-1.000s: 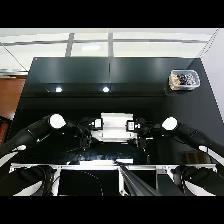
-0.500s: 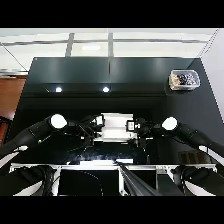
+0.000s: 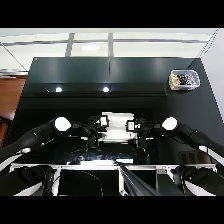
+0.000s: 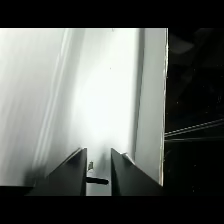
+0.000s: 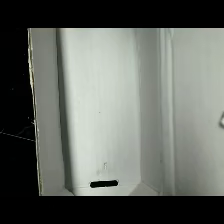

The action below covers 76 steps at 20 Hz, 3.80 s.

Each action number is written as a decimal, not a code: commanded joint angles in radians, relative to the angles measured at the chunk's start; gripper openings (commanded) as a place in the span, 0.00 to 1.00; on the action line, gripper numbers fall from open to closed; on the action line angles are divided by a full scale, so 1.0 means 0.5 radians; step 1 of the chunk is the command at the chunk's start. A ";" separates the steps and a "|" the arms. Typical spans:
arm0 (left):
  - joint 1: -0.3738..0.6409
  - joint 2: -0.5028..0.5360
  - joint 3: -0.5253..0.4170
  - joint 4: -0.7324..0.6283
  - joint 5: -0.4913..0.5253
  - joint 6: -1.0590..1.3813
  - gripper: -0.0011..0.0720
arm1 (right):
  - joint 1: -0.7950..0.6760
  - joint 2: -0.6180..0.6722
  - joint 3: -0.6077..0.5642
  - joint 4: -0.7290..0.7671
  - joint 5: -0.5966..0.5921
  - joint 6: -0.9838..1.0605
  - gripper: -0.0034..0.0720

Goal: Fold the box and place the chain.

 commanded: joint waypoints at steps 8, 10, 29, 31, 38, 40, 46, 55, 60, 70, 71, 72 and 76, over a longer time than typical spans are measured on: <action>0.021 0.031 0.031 0.391 -0.262 -0.273 0.05 | 0.002 0.000 0.000 0.001 -0.001 0.000 0.60; 0.153 0.134 0.085 0.832 -0.286 -0.939 0.05 | 0.002 0.000 0.000 0.001 -0.001 0.000 0.60; 1.401 0.222 -0.417 0.017 -0.842 -2.330 0.05 | 0.002 0.000 0.000 0.001 -0.002 0.000 0.60; 1.234 0.060 -0.416 -0.108 -0.716 -2.166 0.05 | 0.002 0.000 0.000 0.001 -0.002 0.001 0.60; 0.836 -0.163 -0.222 -0.332 -0.620 -1.933 0.05 | 0.002 0.000 0.000 0.001 -0.002 0.001 0.60; 0.842 -0.111 -0.163 -0.259 -0.643 -1.930 0.09 | 0.002 0.000 0.000 0.002 -0.002 0.001 0.60; 0.825 -0.059 -0.011 -0.200 -0.913 -1.936 0.97 | 0.002 0.000 0.000 0.002 -0.002 0.001 0.60; 0.343 -0.059 0.047 -0.098 -0.360 -2.210 0.95 | 0.002 0.000 0.000 0.002 -0.002 0.001 0.60; 0.133 -0.060 0.227 0.500 -0.331 -3.006 0.94 | 0.002 0.000 0.000 0.001 -0.002 0.001 0.60; -0.093 -0.087 0.436 0.941 -0.496 -3.688 0.78 | 0.002 0.000 0.000 0.002 -0.002 0.001 0.60; -0.118 -0.087 0.450 0.964 -0.496 -3.722 0.77 | 0.002 0.000 0.000 0.002 -0.002 0.001 0.60; -0.143 -0.089 0.462 1.018 -0.497 -3.783 0.78 | 0.002 0.000 0.000 0.001 -0.002 0.001 0.60; -0.214 -0.096 0.505 1.221 -0.532 -3.991 0.77 | 0.002 0.000 0.000 0.001 -0.002 0.000 0.60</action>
